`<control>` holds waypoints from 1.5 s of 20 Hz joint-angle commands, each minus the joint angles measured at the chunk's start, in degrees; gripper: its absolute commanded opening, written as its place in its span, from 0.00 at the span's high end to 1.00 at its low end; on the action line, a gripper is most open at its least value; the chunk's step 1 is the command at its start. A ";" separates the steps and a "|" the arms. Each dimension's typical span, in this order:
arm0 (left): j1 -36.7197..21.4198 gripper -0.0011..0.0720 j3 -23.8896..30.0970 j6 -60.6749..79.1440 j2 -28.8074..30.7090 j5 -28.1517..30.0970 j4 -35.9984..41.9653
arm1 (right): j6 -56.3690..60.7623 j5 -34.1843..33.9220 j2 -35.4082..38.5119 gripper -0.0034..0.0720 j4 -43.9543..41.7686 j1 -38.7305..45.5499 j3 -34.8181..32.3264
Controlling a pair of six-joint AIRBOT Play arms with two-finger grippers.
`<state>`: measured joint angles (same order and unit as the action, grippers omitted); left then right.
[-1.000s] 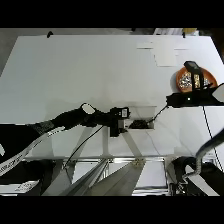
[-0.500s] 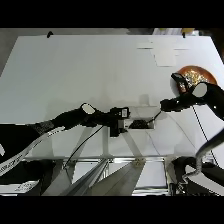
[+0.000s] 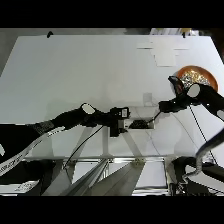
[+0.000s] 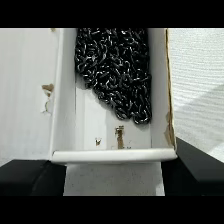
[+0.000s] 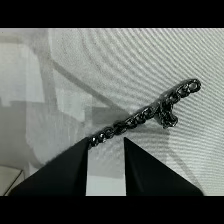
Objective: Fold the box and place the chain.
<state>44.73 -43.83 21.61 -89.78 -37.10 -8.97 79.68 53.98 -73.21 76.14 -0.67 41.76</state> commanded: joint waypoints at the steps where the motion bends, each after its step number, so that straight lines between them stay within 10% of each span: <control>1: 0.00 0.75 0.00 0.02 -0.02 0.00 -0.02 | 0.04 -0.70 -0.66 0.72 0.02 -0.04 -0.04; 5: 0.00 0.75 0.00 0.02 -0.02 0.00 0.00 | 0.04 -1.11 -0.68 0.73 -0.02 -0.04 -1.53; 7: 0.00 0.75 0.00 0.02 -0.02 0.02 -0.02 | 0.02 -1.01 -0.57 0.93 -0.04 -0.04 -1.99; 22: 0.00 0.75 0.00 0.02 -0.02 0.00 0.00 | -5.99 15.04 30.49 0.94 -15.47 -0.04 -2.01; 30: 0.00 0.75 0.00 0.02 -0.02 0.00 0.00 | -10.82 17.77 35.52 0.94 -22.27 -6.64 -2.45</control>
<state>44.73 -43.83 21.63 -89.78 -37.10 -8.97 70.19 71.33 -38.89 56.01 -3.92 39.62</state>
